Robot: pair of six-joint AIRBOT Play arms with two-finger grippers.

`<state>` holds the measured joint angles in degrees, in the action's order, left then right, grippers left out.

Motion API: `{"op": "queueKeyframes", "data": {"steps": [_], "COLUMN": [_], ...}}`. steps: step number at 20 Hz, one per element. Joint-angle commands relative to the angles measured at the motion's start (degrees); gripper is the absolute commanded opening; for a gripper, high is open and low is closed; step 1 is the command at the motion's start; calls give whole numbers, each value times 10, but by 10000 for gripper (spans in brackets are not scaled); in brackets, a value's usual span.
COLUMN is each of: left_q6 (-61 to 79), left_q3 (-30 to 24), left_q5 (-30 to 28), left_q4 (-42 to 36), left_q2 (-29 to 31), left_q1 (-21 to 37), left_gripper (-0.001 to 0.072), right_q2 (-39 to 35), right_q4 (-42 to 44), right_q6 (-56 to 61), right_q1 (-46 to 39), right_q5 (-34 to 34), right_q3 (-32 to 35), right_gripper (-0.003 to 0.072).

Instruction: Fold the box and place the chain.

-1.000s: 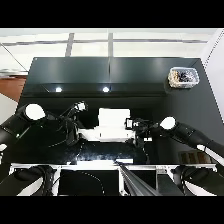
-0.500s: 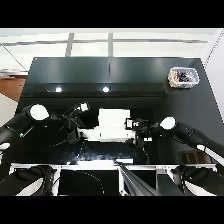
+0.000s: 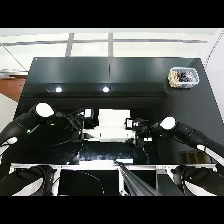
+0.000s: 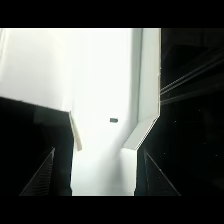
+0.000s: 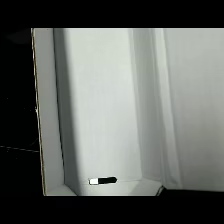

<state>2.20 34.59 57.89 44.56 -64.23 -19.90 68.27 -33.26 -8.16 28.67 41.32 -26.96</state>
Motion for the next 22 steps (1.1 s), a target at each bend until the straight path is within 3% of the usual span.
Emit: {"op": "queueKeyframes", "data": {"steps": [1,8,11,16,22], "left_q6": [36,34,20,41,65], "left_q3": [0,-1,-24,-53,-53], "left_q5": [10,-3,-46,-93,-107], "left_q4": [-10,2,-1,-81,-59], "left_q2": [-21,-22,-22,-22,-22], "left_q1": [-6,-10,-17,-22,-59], "left_gripper": [627,629,629,628,617], "right_q2": [0,0,0,0,0], "right_q4": [0,0,0,0,0], "right_q6": [0,0,0,0,0], "right_q1": [0,0,0,0,0], "right_q5": [0,0,0,0,0], "right_q3": [0,0,0,0,0], "right_gripper": [407,407,407,407,407]}}
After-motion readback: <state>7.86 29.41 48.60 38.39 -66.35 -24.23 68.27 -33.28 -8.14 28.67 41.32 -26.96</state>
